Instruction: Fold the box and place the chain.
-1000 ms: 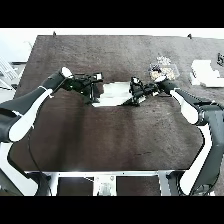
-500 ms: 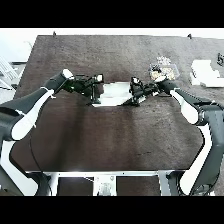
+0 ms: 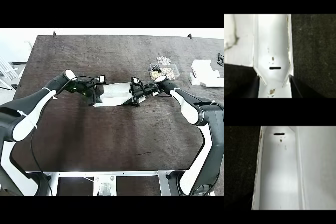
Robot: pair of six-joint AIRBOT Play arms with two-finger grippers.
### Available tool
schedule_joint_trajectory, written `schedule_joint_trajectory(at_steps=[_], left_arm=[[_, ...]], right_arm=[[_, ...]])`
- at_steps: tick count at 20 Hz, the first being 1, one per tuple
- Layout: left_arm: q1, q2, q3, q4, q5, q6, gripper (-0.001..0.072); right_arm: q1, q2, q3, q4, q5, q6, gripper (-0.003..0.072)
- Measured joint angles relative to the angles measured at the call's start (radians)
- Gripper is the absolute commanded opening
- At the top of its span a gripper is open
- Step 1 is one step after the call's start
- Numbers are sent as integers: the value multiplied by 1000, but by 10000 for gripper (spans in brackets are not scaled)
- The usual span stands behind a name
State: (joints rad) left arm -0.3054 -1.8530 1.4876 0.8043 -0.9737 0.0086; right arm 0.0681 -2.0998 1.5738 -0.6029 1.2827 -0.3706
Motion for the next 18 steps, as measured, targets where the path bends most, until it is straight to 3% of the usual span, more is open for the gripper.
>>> schedule_joint_trajectory(at_steps=[18], left_arm=[[-1, 0, 0, 31, -18, 22, 421]], right_arm=[[0, 0, 0, 0, 0, 0, 456]])
